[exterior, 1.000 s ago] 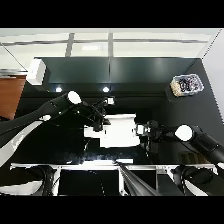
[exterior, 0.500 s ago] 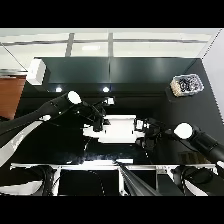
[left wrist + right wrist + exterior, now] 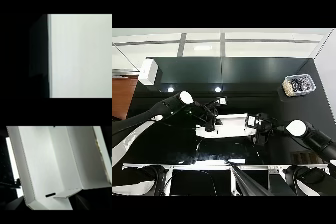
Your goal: Fold the box and place the chain.
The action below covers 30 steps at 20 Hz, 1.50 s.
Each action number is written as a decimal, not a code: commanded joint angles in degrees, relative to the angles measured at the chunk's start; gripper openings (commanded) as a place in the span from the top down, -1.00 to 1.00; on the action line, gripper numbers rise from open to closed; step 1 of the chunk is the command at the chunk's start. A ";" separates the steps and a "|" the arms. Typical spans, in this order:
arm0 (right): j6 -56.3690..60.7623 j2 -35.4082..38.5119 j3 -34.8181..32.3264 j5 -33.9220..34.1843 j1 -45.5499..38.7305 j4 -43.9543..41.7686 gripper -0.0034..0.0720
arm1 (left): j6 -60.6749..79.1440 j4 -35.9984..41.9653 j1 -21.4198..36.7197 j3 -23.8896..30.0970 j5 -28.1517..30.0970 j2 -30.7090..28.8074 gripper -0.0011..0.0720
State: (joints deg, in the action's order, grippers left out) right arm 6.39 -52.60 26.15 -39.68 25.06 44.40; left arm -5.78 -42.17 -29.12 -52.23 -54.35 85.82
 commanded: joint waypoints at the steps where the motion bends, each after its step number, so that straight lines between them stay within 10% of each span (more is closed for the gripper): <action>1: -0.48 -0.02 1.07 2.62 0.00 0.61 -0.97 | 0.11 0.09 -0.07 -0.07 -1.60 -0.13 0.89; 20: -0.44 -1.07 1.62 -0.37 -0.42 0.66 -0.97 | 3.02 -5.11 -5.03 1.03 11.61 -3.61 0.90; 30: -6.38 -5.31 1.62 0.00 -0.42 -2.86 -0.97 | 2.99 -5.38 -4.72 2.40 9.03 -3.61 0.90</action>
State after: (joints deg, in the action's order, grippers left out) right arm 1.58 -57.04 27.73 -39.57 24.67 42.54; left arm -2.74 -47.22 -34.00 -49.98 -44.51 82.17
